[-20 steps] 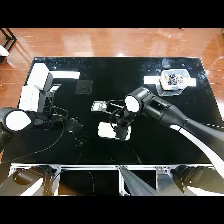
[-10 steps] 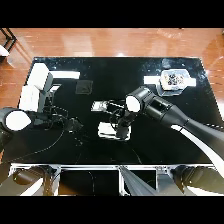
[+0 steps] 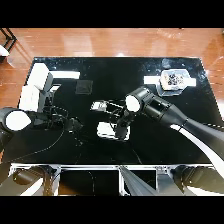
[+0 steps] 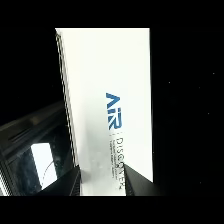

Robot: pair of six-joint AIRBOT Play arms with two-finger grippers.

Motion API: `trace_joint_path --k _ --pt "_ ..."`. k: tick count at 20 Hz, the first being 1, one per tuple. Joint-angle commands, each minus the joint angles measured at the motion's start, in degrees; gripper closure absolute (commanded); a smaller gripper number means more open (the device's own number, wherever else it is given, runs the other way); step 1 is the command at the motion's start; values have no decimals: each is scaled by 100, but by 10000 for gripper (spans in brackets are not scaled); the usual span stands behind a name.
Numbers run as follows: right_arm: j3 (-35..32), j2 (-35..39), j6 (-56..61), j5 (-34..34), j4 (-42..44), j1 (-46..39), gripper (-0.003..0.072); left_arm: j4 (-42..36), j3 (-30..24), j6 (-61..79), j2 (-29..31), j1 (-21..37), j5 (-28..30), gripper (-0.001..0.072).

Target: Fold the box and place the chain.

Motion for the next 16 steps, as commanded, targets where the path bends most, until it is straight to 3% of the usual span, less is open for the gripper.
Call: trace_joint_path --k 1,11,16 --pt "0 0 0 -92 44 -2 379 2 -4 0 -2 0 2 79" --pt "-289 -39 7 -273 299 4 380 2 -4 0 -2 0 2 79" --pt "-214 658 654 116 304 -337 380 0 -4 0 -2 0 4 79"
